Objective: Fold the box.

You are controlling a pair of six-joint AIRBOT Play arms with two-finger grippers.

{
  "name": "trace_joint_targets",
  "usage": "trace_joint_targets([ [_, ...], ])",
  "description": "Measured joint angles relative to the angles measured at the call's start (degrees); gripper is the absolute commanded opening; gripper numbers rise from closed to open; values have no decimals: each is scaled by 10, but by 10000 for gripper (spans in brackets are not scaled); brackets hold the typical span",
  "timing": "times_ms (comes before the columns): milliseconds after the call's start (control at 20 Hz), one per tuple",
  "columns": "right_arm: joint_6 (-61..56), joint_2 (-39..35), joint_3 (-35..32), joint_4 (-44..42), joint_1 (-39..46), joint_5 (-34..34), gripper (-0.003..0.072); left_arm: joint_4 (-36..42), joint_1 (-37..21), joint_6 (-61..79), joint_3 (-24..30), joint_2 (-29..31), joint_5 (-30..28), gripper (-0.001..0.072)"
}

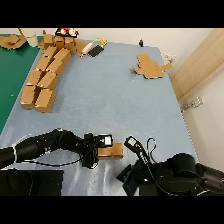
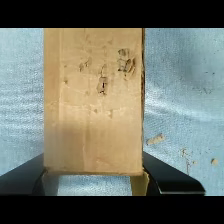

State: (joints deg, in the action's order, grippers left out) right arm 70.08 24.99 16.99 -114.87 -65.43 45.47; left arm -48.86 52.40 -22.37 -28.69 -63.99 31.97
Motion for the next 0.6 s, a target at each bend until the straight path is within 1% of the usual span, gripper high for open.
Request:
trace_joint_targets([
  [150,-65,4,-53,-85,-1,-177,-1,0,0,0,0,0,0,382],
  [200,-85,5,-66,-102,-1,-236,-1,0,0,0,0,0,0,382],
  [300,-120,6,-91,-123,-2,-330,-2,0,0,0,0,0,0,382],
  [450,-163,7,-121,-139,-2,-419,-2,0,0,0,0,0,0,382],
  [600,-187,8,-136,-145,-2,-457,-2,0,0,0,0,0,0,382],
])
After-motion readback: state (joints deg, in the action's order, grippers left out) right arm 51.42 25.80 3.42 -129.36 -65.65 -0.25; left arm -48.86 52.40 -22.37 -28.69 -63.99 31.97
